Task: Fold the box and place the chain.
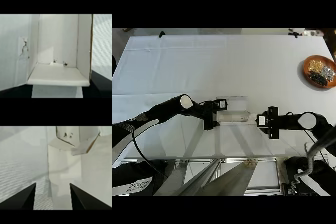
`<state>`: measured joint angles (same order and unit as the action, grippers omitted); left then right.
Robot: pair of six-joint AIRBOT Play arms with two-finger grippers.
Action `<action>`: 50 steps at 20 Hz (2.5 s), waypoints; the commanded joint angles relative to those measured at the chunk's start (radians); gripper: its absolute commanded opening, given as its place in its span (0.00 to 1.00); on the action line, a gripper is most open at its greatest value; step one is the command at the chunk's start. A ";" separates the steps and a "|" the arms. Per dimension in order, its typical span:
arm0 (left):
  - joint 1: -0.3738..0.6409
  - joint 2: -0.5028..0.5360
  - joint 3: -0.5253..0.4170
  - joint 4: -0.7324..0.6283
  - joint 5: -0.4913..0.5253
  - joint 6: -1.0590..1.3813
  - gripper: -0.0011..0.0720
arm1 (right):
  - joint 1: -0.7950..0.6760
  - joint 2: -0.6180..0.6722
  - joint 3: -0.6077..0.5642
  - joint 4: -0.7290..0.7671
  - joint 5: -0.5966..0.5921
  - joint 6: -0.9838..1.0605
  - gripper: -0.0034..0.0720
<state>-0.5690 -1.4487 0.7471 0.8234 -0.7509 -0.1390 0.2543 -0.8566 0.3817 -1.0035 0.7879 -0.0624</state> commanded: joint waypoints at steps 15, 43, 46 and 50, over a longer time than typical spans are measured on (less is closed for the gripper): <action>0.000 0.001 -0.001 0.000 -0.001 0.000 0.20 | 0.000 -0.208 0.001 0.547 -0.121 -0.500 0.43; 0.000 0.001 -0.001 0.000 -0.001 0.000 0.20 | 0.071 -0.245 0.001 0.694 -0.148 -0.647 0.51; 0.000 0.001 -0.001 0.000 -0.001 0.000 0.20 | 0.071 -0.245 0.001 0.694 -0.152 -0.614 0.59; 0.000 0.001 -0.001 0.000 -0.001 0.000 0.20 | 0.054 -0.214 0.001 0.682 -0.160 -0.483 0.55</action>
<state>-0.5690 -1.4487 0.7467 0.8230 -0.7521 -0.1394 0.3191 -1.0916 0.3817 -0.3145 0.6342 -0.6483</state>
